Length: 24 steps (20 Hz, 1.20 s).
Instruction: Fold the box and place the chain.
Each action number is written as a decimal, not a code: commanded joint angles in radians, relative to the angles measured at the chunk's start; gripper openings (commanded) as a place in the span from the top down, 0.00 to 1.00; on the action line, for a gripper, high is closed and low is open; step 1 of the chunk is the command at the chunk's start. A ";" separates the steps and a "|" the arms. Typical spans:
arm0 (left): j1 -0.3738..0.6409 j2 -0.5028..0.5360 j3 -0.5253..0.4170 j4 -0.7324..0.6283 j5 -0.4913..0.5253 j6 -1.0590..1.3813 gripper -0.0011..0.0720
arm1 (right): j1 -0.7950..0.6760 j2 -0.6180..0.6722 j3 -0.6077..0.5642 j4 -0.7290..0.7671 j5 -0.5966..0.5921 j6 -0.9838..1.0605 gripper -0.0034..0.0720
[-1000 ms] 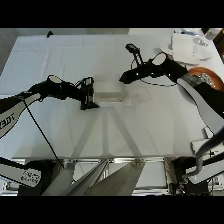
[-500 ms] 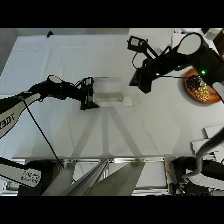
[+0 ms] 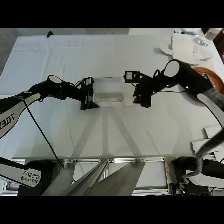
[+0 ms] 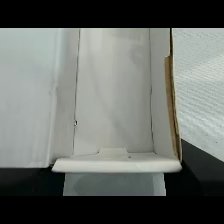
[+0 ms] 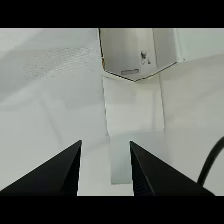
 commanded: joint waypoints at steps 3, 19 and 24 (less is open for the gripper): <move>0.000 0.000 0.001 0.000 -0.001 0.000 0.45 | 0.026 -0.081 -0.014 0.076 -0.166 -0.168 0.50; 0.000 0.000 0.001 0.001 -0.003 0.000 0.45 | 0.028 -0.163 -0.014 0.208 -0.219 -0.299 0.58; 0.000 0.000 0.001 0.001 -0.003 0.000 0.45 | 0.060 -0.163 -0.014 0.208 -0.219 -0.301 0.61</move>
